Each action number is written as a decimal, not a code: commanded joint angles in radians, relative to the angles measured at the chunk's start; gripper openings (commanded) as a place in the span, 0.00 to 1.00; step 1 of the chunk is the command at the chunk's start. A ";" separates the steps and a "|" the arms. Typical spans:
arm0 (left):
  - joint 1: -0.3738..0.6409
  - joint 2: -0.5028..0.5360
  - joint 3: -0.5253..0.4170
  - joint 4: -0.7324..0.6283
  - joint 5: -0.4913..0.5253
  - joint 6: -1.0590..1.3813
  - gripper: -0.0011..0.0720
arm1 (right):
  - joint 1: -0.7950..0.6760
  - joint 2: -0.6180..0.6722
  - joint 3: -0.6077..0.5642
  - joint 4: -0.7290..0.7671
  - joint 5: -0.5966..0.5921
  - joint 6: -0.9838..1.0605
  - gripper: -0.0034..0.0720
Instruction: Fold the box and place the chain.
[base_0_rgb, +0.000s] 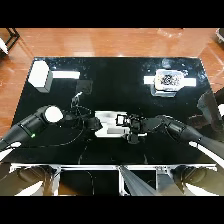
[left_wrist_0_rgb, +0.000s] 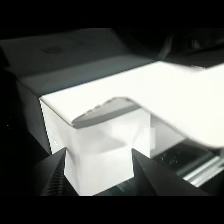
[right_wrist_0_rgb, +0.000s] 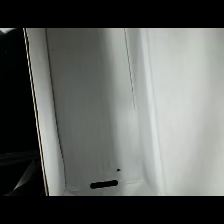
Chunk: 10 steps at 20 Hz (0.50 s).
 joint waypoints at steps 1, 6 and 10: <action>-0.028 -0.002 0.020 0.106 -0.015 -0.158 0.72 | 0.000 0.000 0.000 0.000 0.002 0.000 0.30; -0.100 -0.009 0.026 0.264 0.001 -0.348 0.72 | 0.000 0.000 0.000 0.000 0.002 0.000 0.30; -0.113 -0.009 0.026 0.263 0.026 -0.412 0.72 | 0.000 0.000 0.000 0.000 0.002 0.000 0.30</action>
